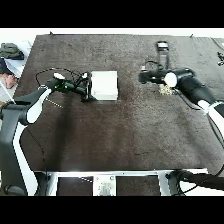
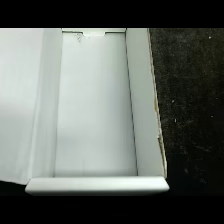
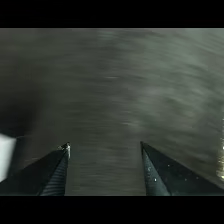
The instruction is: Fold the box and place the chain.
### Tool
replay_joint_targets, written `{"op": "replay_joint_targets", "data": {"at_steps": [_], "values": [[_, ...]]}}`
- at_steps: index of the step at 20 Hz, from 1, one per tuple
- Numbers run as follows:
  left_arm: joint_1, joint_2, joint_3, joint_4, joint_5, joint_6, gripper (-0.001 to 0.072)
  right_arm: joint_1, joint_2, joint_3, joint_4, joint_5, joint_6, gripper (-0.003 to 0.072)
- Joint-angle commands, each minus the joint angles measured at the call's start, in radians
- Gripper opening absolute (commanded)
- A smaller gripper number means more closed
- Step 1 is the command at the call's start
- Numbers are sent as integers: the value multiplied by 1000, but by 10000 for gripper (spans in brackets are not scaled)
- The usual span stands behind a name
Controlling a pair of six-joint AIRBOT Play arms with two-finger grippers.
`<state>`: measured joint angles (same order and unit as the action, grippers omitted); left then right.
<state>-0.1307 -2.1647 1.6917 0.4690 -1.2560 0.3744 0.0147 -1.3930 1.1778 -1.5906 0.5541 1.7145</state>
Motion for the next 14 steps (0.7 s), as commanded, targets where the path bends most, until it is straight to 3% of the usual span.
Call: {"op": "replay_joint_targets", "data": {"at_steps": [1,3,7,14], "values": [[1,1,1,0,0,1,345,-189,-53,33,163,127,-166,408],[1,1,1,0,0,0,345,-258,-127,139,204,247,-249,382],[1,1,1,0,0,0,345,-323,-246,302,139,398,-289,371],[1,1,1,-1,0,0,345,-342,-343,327,69,399,-310,320]]}}
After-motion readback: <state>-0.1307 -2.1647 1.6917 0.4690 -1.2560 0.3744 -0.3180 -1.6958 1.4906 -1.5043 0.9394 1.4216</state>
